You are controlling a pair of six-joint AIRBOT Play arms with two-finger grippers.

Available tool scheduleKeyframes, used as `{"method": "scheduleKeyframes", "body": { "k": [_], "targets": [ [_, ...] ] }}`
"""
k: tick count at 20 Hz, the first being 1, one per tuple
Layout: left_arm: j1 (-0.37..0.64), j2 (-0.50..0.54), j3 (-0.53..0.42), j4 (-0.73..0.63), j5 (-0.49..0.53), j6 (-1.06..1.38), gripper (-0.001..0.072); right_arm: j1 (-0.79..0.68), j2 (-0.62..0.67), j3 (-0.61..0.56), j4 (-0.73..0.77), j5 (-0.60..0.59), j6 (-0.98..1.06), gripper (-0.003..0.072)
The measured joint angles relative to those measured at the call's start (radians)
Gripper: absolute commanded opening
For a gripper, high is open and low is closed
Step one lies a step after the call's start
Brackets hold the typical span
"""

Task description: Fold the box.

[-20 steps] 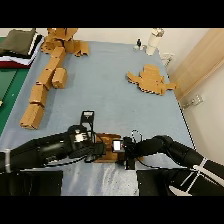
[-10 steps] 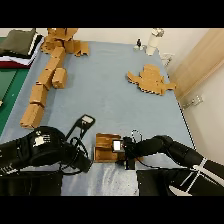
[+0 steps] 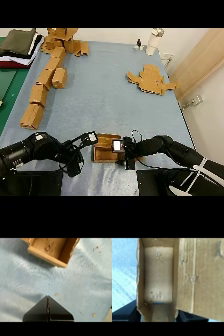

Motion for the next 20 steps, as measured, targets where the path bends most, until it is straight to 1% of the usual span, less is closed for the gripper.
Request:
{"method": "scheduleKeyframes", "body": {
  "k": [1,2,5,8,10,14,17,20],
  "targets": [
    [0.042,0.000,-0.024,-0.060,0.041,0.114,0.0538,0.000,0.000,0.000,0.000,0.000,0.000,0.0493],
    [0.084,0.000,-0.049,-0.120,0.080,0.233,0.0699,0.000,0.000,0.000,0.000,0.000,0.000,0.0494],
    [0.169,-0.003,-0.095,-0.261,0.161,0.519,0.0699,0.000,0.000,0.000,0.000,0.000,0.000,0.0494],
    [0.188,-0.021,-0.114,-0.348,0.228,0.706,0.0699,0.000,0.000,0.000,0.000,-0.001,0.000,0.0494],
    [0.174,-0.044,-0.119,-0.378,0.275,0.777,0.0699,0.000,0.000,0.000,0.000,-0.001,0.000,0.0494],
    [0.109,-0.095,-0.124,-0.410,0.322,0.865,0.0699,0.000,0.000,0.000,0.000,-0.003,0.000,0.0494],
    [0.071,-0.117,-0.124,-0.444,0.360,0.900,0.0699,0.000,0.000,0.000,0.000,-0.003,0.000,0.0494],
    [0.056,-0.127,-0.124,-0.467,0.397,0.916,0.0699,0.000,0.000,0.000,-0.001,-0.003,0.000,0.0494]
  ]
}}
